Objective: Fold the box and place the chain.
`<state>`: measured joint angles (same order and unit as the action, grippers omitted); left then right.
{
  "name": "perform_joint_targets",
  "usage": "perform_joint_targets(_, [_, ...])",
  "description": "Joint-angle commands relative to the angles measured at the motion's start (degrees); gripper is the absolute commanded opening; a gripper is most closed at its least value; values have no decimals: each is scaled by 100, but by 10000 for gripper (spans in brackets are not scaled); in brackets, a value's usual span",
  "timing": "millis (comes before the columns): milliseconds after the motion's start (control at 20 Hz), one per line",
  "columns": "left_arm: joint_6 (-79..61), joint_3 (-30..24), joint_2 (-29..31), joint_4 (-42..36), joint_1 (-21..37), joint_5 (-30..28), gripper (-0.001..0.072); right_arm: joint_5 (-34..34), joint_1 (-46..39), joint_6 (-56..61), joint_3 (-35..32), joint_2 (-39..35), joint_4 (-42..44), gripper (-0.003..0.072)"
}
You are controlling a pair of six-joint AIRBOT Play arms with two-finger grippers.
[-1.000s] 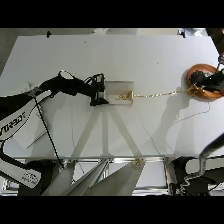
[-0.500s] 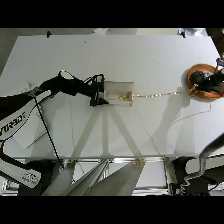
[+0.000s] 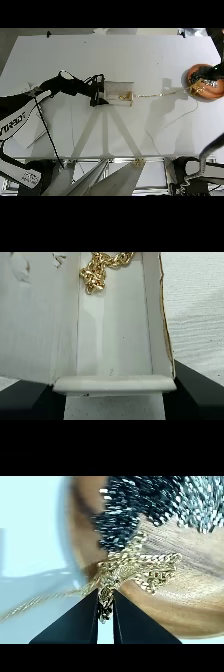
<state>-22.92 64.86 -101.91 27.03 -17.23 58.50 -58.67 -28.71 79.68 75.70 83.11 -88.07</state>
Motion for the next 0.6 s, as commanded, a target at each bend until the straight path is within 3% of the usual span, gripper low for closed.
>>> perform_joint_targets(0, [0, 0, -4, 2, 0, 0, 326, -675, 522, -496, 7, -481, 92, 8])
perform_joint_targets(200, [0, 0, -4, 2, 0, 0, 326, -1075, 1384, -673, 7, -590, 765, 8])
perform_joint_targets(550, [0, 0, -4, 0, 0, 0, 326, -282, 3097, -675, 7, -590, 1753, 7])
